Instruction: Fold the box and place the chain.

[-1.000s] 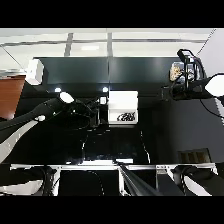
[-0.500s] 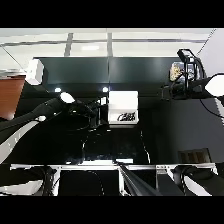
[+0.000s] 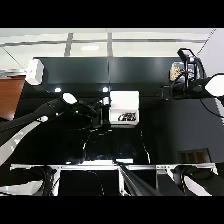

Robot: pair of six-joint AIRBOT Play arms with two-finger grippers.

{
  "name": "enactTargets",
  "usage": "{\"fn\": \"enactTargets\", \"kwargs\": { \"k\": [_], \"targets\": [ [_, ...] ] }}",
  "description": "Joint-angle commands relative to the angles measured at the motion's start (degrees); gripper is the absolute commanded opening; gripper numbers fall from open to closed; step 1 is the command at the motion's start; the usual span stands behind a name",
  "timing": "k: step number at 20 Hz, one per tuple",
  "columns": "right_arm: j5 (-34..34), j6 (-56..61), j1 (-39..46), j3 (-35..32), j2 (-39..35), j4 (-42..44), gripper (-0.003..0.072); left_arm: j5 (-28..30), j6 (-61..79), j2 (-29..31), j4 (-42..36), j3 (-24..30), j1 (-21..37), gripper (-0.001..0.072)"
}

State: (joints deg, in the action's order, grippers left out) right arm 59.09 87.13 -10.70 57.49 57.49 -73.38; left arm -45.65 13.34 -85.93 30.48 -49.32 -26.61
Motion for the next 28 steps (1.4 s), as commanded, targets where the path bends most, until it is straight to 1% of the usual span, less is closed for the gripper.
{"fn": "enactTargets", "kwargs": {
  "k": [1, 5, 6, 7, 8, 9, 12, 13, 14, 17, 19, 20, 21, 23, 25, 27, 28],
  "targets": [
    [-0.02, 0.02, -0.02, -0.02, 0.04, 0.02, 0.0367, 0.24, 0.07, -0.52, -0.44, -0.79, -0.94, 0.0709],
    [-0.04, 0.02, -0.02, -0.02, 0.04, 0.00, 0.0367, 1.92, -0.13, -0.63, -0.55, -0.87, -2.08, 0.0703],
    [-0.04, 0.02, -0.02, -0.02, 0.04, 0.00, 0.0367, 2.10, -0.33, -0.63, -0.61, -0.87, -2.08, 0.0670],
    [-0.02, 0.02, -0.02, -0.02, 0.04, 0.00, 0.0368, 2.10, -0.31, -0.63, -0.70, -0.87, -2.08, 0.0551],
    [-0.04, 0.02, -0.02, -0.02, 0.04, 0.00, 0.0368, 2.14, -0.31, -0.63, -0.68, -0.87, -2.08, 0.0391],
    [-0.04, 0.00, -0.02, -0.02, 0.04, 0.00, 0.0368, 2.14, -0.31, -0.63, -0.68, -0.87, -2.08, 0.0327],
    [-0.90, 0.11, -0.02, -0.04, 0.13, -0.52, 0.0380, 2.14, -0.31, -0.63, -0.68, -0.87, -2.08, 0.0327],
    [-1.79, 0.13, -0.13, -0.04, 0.48, -0.09, 0.0609, 2.14, -0.31, -0.63, -0.68, -0.87, -2.08, 0.0327],
    [-3.67, 0.11, -0.11, -0.02, 1.38, 0.98, 0.0688, 2.12, -0.31, -0.63, -0.68, -0.87, -2.08, 0.0327],
    [-12.50, 0.11, -0.07, 0.07, 7.61, 5.25, 0.0687, 2.14, -0.31, -0.63, -0.68, -0.87, -2.08, 0.0327],
    [-19.52, -0.09, 0.26, 1.33, 14.29, 10.88, 0.0686, 2.12, -0.31, -0.63, -0.68, -0.87, -2.08, 0.0327],
    [-20.81, -1.42, 0.31, 2.56, 17.70, 14.19, 0.0686, 2.12, -0.28, -0.63, -0.68, -0.87, -2.08, 0.0327],
    [-19.82, -5.66, 0.15, 4.31, 21.38, 18.08, 0.0686, 2.14, -0.31, -0.63, -0.68, -0.87, -2.08, 0.0327],
    [-16.04, -14.58, -0.13, 7.43, 26.43, 23.37, 0.0686, 2.12, -0.31, -0.63, -0.68, -0.87, -2.08, 0.0328],
    [-11.72, -23.69, -0.09, 9.14, 27.67, 25.99, 0.0685, 2.12, -0.31, -0.63, -0.68, -0.87, -2.08, 0.0328],
    [-3.67, -34.60, -0.11, 10.95, 27.34, 26.01, 0.0685, 2.14, -0.31, -0.63, -0.68, -0.87, -2.08, 0.0328],
    [1.53, -41.18, -0.11, 12.09, 27.26, 25.99, 0.0685, 2.14, -0.31, -0.63, -0.68, -0.87, -2.08, 0.0328]
  ]
}}
